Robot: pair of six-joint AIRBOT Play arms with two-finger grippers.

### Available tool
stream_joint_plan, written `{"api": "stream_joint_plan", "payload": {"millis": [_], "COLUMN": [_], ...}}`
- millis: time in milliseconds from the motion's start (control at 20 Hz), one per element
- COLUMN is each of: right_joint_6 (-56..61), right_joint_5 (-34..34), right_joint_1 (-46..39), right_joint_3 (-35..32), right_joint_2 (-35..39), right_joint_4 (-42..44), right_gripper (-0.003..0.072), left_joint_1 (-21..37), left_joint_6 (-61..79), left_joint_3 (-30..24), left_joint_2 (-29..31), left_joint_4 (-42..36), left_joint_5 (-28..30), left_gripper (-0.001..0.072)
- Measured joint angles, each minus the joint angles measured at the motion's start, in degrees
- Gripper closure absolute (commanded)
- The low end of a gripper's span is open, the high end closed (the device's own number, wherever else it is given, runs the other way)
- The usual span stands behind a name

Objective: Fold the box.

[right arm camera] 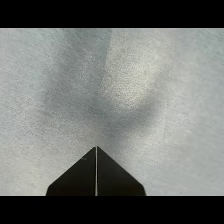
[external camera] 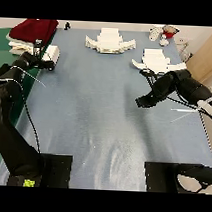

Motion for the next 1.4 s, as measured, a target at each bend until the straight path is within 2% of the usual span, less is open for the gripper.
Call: {"api": "stream_joint_plan", "payload": {"millis": [50, 150, 550, 800, 950, 1000, 1100, 1150, 1400], "right_joint_6": [0.0, 0.0, 0.0, 0.0, 0.0, 0.0, 0.0, 0.0, 0.0], "right_joint_5": [-0.02, 0.0, 0.0, -0.02, -0.02, 0.0, -0.02, -0.02, -0.02], "right_joint_1": [0.0, 0.0, 0.0, 0.0, 0.0, 0.0, 0.0, 0.0, 0.0], "right_joint_3": [0.0, 0.0, 0.0, 0.0, 0.0, 0.0, 0.0, 0.0, 0.0], "right_joint_2": [0.0, 0.0, 0.0, 0.0, 0.0, 0.0, 0.0, 0.0, 0.0], "right_joint_4": [0.0, 0.0, 0.02, 0.02, 0.0, 0.02, 0.02, 0.0, 0.02], "right_gripper": [0.068, 0.068, 0.068, 0.068, 0.068, 0.068, 0.068, 0.068, 0.068], "left_joint_1": [-0.02, 0.0, 0.42, 2.14, 3.19, 3.48, 3.5, 3.48, 2.45], "left_joint_6": [-0.02, -0.2, -0.44, -0.46, -0.46, -0.46, -0.5, -0.48, -0.52], "left_joint_3": [0.09, 0.17, 0.35, 0.52, 0.52, 0.52, 0.55, 0.55, -0.83], "left_joint_2": [-0.07, -0.13, 1.03, 6.86, 12.37, 14.19, 17.66, 19.21, 24.39], "left_joint_4": [0.0, 0.0, 0.11, 0.48, 0.48, 0.37, -0.46, -1.05, -11.23], "left_joint_5": [0.0, -0.13, -5.09, -12.22, -19.41, -22.12, -28.35, -31.98, -51.89], "left_gripper": [0.0252, 0.0007, 0.0007, 0.0007, 0.0009, 0.0022, 0.0333, 0.0422, 0.042]}}
